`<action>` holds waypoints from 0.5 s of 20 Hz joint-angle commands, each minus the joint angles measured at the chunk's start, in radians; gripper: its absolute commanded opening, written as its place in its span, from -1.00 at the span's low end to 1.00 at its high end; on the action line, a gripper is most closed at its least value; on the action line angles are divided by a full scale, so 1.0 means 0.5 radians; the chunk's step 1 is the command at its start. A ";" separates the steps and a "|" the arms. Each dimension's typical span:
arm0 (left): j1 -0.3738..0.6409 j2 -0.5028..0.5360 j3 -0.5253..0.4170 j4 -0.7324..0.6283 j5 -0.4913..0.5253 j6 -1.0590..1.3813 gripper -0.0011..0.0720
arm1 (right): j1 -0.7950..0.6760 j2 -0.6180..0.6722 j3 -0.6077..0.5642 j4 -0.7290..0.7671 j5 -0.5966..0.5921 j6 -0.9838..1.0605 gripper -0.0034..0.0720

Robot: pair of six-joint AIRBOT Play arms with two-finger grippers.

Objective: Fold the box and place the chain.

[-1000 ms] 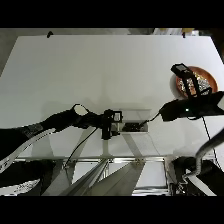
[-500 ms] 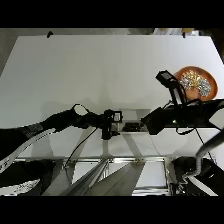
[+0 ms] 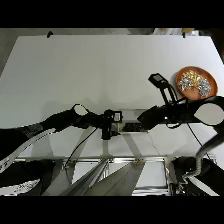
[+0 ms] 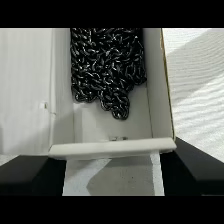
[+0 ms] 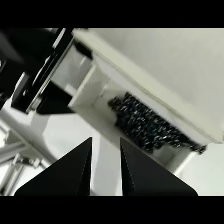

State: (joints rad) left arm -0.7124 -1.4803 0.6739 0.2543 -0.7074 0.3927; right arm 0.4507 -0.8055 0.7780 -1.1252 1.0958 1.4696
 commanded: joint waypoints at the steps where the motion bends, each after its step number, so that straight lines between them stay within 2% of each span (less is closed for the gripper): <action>1: 0.001 0.000 0.000 0.001 0.001 0.000 -0.23 | -0.284 -0.010 0.074 -0.040 -0.028 -0.067 -0.54; 3: 0.000 0.000 0.000 0.001 0.000 0.000 -0.23 | -0.483 -0.015 0.076 -0.134 -0.056 -0.078 -0.84; 4: 0.001 0.000 0.000 0.001 0.000 0.000 -0.23 | -0.565 -0.031 0.076 -0.211 -0.075 -0.078 -0.88; 7: 0.000 0.000 0.000 0.001 0.000 0.000 -0.23 | -0.757 -0.193 0.076 -0.405 -0.077 -0.076 -0.88; 9: 0.000 0.000 0.000 0.001 0.001 0.000 -0.23 | -0.806 -0.366 0.075 -0.434 -0.095 -0.076 -0.87; 10: 0.000 0.000 0.000 0.001 0.000 0.000 -0.23 | -0.806 -0.462 0.075 -0.438 -0.121 -0.076 -0.67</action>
